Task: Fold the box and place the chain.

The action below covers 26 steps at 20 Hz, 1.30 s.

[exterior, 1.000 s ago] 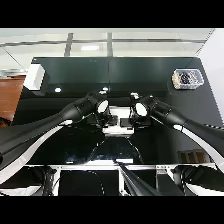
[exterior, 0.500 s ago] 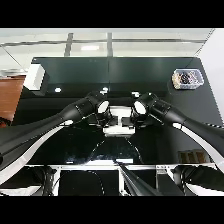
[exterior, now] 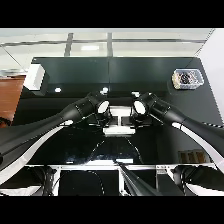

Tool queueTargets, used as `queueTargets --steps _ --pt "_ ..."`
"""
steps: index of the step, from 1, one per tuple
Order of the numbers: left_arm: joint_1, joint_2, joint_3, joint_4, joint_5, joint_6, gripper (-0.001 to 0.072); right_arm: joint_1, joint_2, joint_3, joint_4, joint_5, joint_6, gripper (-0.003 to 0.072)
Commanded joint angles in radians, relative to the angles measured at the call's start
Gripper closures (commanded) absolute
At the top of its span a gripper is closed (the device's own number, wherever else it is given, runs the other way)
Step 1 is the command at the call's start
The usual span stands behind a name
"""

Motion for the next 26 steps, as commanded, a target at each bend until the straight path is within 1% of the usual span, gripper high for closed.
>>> queueTargets --steps 1,2,3,4,5,6,7,8,9,10,13,15,16,17,18,20,22,26 --pt "0.000 -0.001 0.000 0.000 -0.001 0.003 0.0678 0.000 -0.001 0.002 0.024 -0.018 -0.018 0.0667" --pt "0.000 -0.001 0.000 0.000 -0.001 0.003 0.0678 0.000 -0.001 0.003 0.024 -0.018 -0.019 0.0664" --pt "0.000 -0.001 0.000 0.000 -0.001 0.003 0.0678 0.000 -0.001 0.005 0.024 -0.018 -0.022 0.0640" --pt "0.000 -0.001 0.000 0.000 -0.001 0.003 0.0678 0.000 -0.001 0.004 0.024 -0.018 -0.023 0.0468" --pt "0.000 -0.001 0.000 0.000 -0.002 0.003 0.0678 0.000 -0.001 0.005 0.024 -0.018 -0.023 0.0408" --pt "0.000 -0.001 0.000 0.000 -0.002 0.003 0.0678 0.000 -0.001 0.004 0.023 -0.016 -0.024 0.0427" --pt "0.000 -0.001 0.000 0.000 -0.002 0.003 0.0678 0.000 -0.001 0.004 0.023 -0.014 -0.030 0.0501" --pt "0.000 -0.001 0.000 0.000 -0.002 0.003 0.0678 0.001 -0.001 0.004 0.024 -0.016 -0.031 0.0501" --pt "0.000 -0.001 0.000 -0.003 -0.002 0.003 0.0678 0.001 -0.001 0.004 0.023 -0.016 -0.031 0.0593" --pt "0.000 -0.001 0.000 -0.010 -0.001 0.003 0.0678 0.000 -0.001 0.004 0.023 -0.017 -0.046 0.0668" --pt "0.002 -0.001 0.000 -0.014 0.000 0.003 0.0678 0.000 -0.003 0.004 0.020 -0.010 -0.055 0.0670" --pt "0.002 -0.001 0.000 -0.014 -0.001 0.003 0.0678 0.000 -0.003 0.004 0.020 -0.016 -0.057 0.0658" --pt "0.002 -0.001 0.000 -0.014 -0.002 0.004 0.0678 -0.002 -0.003 0.004 0.016 -0.024 -0.057 0.0472" --pt "0.002 -0.001 0.000 -0.014 -0.003 0.007 0.0678 -0.002 -0.003 0.004 0.015 -0.027 -0.057 0.0349" --pt "0.002 -0.001 0.000 -0.014 -0.005 0.007 0.0679 -0.002 -0.001 0.005 0.003 -0.028 -0.060 0.0337" --pt "0.002 -0.001 0.000 -0.014 -0.006 0.007 0.0678 -0.002 0.014 0.007 0.001 -0.019 -0.109 0.0337" --pt "0.002 -0.001 0.000 -0.014 -0.006 0.007 0.0678 -0.002 0.057 0.011 -0.013 -0.010 -0.163 0.0338" --pt "0.002 -0.001 0.000 -0.014 -0.005 0.007 0.0678 -0.030 0.236 0.036 -0.074 -0.011 -0.201 0.0338"
